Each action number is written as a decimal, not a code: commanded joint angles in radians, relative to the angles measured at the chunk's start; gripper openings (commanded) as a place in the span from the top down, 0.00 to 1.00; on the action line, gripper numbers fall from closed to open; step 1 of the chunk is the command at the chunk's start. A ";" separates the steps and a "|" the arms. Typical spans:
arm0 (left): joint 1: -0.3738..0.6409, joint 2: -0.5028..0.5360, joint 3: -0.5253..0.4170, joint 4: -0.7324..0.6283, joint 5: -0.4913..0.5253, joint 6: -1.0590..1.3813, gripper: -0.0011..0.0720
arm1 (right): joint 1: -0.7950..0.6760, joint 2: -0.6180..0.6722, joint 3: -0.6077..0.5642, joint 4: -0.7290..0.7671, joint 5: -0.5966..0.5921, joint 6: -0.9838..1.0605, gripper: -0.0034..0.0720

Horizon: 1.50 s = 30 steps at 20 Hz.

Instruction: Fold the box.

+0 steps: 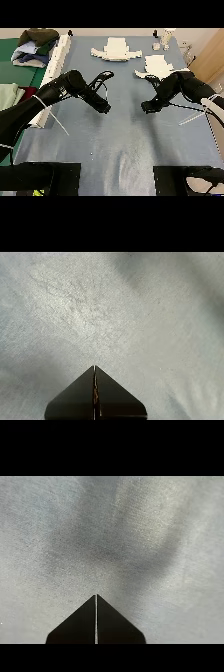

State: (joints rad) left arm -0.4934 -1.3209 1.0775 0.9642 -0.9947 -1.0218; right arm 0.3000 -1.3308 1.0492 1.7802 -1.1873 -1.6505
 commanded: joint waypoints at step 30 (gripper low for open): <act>0.000 0.000 0.001 0.000 0.000 0.000 0.97 | -0.720 -0.720 0.996 0.282 -0.077 0.189 0.55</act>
State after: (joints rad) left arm -0.4934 -1.3209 1.0775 0.9646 -0.9947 -1.0222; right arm -0.3721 -1.9903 2.0190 1.9331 -1.2518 -1.4227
